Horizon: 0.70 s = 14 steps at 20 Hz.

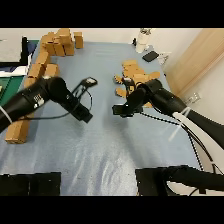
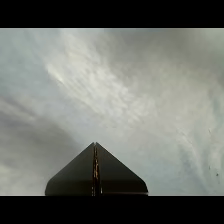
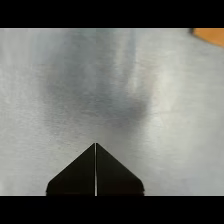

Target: Fold the box.

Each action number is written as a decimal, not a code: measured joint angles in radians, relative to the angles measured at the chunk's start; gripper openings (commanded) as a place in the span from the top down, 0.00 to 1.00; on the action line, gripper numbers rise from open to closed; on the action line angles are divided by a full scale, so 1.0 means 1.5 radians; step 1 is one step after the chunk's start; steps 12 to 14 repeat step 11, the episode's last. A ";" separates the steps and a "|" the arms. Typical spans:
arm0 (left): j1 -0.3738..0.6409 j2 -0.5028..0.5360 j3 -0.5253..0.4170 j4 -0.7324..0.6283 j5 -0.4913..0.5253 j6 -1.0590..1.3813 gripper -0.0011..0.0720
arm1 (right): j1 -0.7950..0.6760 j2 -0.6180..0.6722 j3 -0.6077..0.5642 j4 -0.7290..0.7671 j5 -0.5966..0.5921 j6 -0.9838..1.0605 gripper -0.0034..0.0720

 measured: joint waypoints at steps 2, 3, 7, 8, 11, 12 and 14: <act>-0.029 0.009 -0.026 0.014 0.014 -0.024 0.97 | -0.001 -0.030 0.009 0.030 0.001 -0.021 0.95; -0.038 0.012 -0.034 0.017 0.019 -0.036 0.97 | -0.002 -0.040 0.012 0.040 0.001 -0.028 0.95; -0.056 0.018 -0.049 0.020 0.028 -0.060 0.97 | -0.003 -0.058 0.017 0.063 -0.005 -0.042 0.95; -0.059 0.019 -0.051 0.020 0.028 -0.064 0.97 | -0.003 -0.060 0.017 0.065 -0.006 -0.044 0.95; -0.061 0.019 -0.053 0.021 0.031 -0.069 0.97 | -0.003 -0.063 0.018 0.070 -0.006 -0.047 0.95; -0.061 0.019 -0.053 0.021 0.031 -0.069 0.97 | -0.003 -0.063 0.018 0.070 -0.006 -0.047 0.95; -0.061 0.019 -0.053 0.021 0.031 -0.069 0.97 | -0.003 -0.063 0.018 0.070 -0.006 -0.047 0.95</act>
